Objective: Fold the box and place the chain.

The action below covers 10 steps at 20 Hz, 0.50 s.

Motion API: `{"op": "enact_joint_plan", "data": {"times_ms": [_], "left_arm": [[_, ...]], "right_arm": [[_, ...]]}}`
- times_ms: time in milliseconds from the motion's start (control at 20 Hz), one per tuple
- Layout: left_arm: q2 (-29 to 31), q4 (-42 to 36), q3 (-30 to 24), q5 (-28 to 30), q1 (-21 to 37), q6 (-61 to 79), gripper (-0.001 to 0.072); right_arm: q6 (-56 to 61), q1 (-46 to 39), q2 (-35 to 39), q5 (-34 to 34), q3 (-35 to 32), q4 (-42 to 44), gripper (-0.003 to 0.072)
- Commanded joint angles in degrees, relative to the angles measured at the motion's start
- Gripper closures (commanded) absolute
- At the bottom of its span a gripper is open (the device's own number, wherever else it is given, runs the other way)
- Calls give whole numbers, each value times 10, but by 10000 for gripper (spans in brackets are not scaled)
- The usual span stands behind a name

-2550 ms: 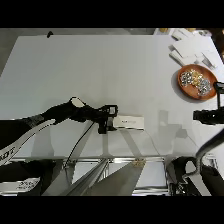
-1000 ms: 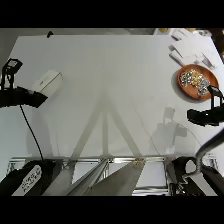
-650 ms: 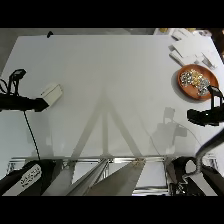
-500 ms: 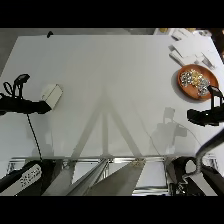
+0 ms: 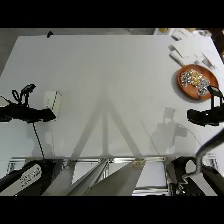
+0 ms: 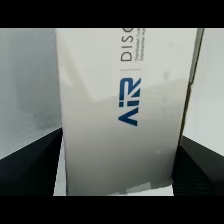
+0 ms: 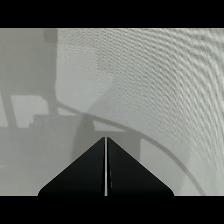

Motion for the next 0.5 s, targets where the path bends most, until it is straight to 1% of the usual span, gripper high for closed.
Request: {"op": "enact_joint_plan", "data": {"times_ms": [0,250,450], "left_arm": [[33,-4,-2,-6,0,-26,12],[144,-7,-2,-22,0,-26,12],[226,-4,-2,-21,0,-23,12]], "right_arm": [[0,0,0,0,0,0,668],[0,0,0,0,0,0,668],[0,0,0,0,0,0,668]]}}
